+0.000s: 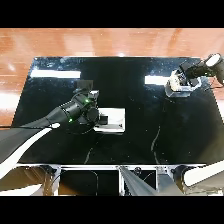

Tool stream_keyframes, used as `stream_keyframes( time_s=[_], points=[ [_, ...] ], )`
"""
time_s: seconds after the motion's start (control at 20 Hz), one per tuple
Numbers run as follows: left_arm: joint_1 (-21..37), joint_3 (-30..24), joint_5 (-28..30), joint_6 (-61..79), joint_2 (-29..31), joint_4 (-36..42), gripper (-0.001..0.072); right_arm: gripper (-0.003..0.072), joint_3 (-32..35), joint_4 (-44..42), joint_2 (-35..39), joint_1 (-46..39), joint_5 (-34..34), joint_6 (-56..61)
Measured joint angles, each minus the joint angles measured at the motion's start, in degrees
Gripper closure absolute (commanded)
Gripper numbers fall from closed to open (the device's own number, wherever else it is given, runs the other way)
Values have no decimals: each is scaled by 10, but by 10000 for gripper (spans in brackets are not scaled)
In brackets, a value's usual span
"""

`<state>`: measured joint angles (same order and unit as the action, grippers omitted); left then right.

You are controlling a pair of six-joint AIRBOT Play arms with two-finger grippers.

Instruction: Fold the box and place the chain.

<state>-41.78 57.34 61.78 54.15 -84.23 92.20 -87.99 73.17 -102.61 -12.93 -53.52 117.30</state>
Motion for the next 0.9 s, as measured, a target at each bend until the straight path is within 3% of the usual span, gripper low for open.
stream_keyframes(
  time_s=[0.65,0.8,0.9],
  points=[
    [0,0,0,0,0,0,687,137,-6,-24,-30,4,12,-2],
    [0,0,0,0,0,0,687,616,-5,-28,-32,5,10,-14],
    [0,0,0,0,0,0,688,653,-5,-34,-33,5,10,-31]
  ],
)
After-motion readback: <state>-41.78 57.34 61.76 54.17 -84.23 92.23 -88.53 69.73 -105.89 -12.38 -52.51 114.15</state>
